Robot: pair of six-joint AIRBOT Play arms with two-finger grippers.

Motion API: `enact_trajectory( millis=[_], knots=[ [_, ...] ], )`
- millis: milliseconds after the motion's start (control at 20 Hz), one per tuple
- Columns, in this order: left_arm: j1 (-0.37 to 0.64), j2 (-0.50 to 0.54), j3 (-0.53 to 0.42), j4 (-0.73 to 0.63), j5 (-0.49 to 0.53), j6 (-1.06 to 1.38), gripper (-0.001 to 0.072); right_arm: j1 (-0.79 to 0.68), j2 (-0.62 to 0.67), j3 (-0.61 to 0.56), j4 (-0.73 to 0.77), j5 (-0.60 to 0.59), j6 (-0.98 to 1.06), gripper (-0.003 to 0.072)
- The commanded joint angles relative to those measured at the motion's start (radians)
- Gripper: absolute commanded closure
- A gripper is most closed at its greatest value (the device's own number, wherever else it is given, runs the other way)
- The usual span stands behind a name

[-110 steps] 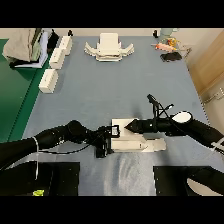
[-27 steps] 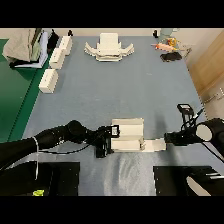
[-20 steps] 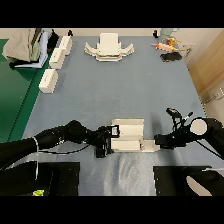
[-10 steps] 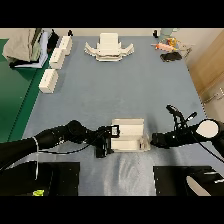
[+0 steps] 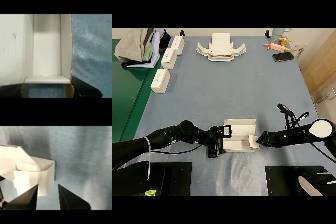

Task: Fold the box.

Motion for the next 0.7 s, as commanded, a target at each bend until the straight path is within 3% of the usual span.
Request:
enact_trajectory(
  millis=[0,250,650],
  knots=[
    [0.000,0.000,0.000,0.000,0.000,0.000,0.0278,0.013,-0.016,-0.001,0.069,-0.033,-0.046,0.0302],
    [0.000,0.000,0.000,0.000,0.000,0.000,0.0279,0.127,-0.117,0.012,0.021,-0.117,-0.013,0.0323],
    [0.000,0.000,0.000,0.000,0.001,0.000,0.0278,0.476,-0.259,0.193,-0.477,-0.084,0.608,0.0347]
  ],
)
